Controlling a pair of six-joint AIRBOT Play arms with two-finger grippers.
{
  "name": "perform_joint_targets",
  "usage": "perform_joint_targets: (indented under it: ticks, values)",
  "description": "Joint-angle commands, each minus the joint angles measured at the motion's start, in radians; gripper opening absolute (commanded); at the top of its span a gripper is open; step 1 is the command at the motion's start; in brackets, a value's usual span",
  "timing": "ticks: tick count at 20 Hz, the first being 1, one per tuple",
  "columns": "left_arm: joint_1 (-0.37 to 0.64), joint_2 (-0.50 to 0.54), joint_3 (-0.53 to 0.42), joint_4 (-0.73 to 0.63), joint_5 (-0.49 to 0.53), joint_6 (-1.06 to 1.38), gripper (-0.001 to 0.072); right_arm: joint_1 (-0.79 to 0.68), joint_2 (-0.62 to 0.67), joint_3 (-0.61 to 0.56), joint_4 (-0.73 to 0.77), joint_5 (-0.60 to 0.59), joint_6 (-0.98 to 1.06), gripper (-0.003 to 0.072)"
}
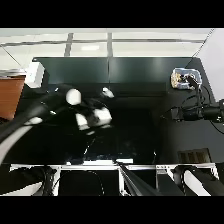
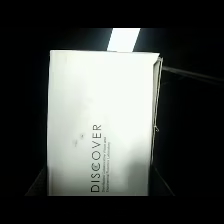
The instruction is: Fold the box and place the chain.
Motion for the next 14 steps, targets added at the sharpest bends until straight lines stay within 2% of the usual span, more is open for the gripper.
perform_joint_targets:
  ticks: [1, 5, 8, 11, 14]
  values:
    - [0.305, 0.098, -0.001, 0.14, -0.185, -0.219, 0.0393, 0.0, 0.001, 0.0, 0.0, -0.013, 0.002, 0.0011]
    - [0.763, 0.13, -0.014, 0.117, -0.179, -0.311, 0.0394, 0.0, 0.001, 0.0, 0.0, -0.014, 0.003, 0.0011]
    - [0.977, 0.1, -0.011, 0.055, -0.058, -0.27, 0.0395, 0.0, 0.001, 0.0, 0.0, -0.023, 0.015, 0.0011]
    - [1.065, 0.047, -0.008, 0.019, 0.093, -0.259, 0.0395, 0.0, 0.001, 0.0, 0.0, -0.035, 0.045, 0.0011]
    - [1.053, -0.061, 0.056, -0.013, 0.146, -0.188, 0.0395, 0.0, 0.001, 0.0, 0.001, -0.036, 0.059, 0.0011]
